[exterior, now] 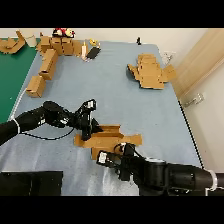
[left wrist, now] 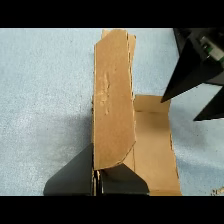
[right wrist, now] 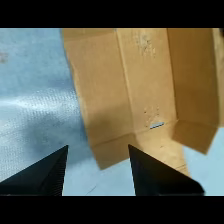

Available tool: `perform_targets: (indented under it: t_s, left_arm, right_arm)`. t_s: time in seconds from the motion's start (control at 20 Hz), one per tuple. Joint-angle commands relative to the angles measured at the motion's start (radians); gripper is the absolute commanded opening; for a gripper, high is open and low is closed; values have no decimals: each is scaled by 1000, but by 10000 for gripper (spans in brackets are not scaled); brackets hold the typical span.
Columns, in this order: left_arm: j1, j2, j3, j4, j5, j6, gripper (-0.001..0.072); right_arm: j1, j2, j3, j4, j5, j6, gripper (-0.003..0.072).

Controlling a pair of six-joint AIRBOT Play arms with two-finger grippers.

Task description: Fold the box.

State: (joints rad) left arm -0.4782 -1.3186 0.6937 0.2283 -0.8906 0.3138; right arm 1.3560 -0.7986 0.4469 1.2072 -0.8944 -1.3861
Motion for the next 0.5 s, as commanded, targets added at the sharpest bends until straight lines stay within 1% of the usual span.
perform_targets:
  t_s: [0.0,0.1,0.25,0.45]
  left_arm:
    - [0,0,1,0,0,0,12]
    - [0,0,1,0,0,0,12]
    - [0,0,1,0,0,0,12]
    - [0,0,1,0,0,0,12]
  right_arm:
    - [38,-94,-2,-130,46,26,553]
    - [37,-135,-2,-141,71,26,552]
    - [37,-173,-2,-207,80,93,552]
    - [38,-179,3,-243,65,115,553]
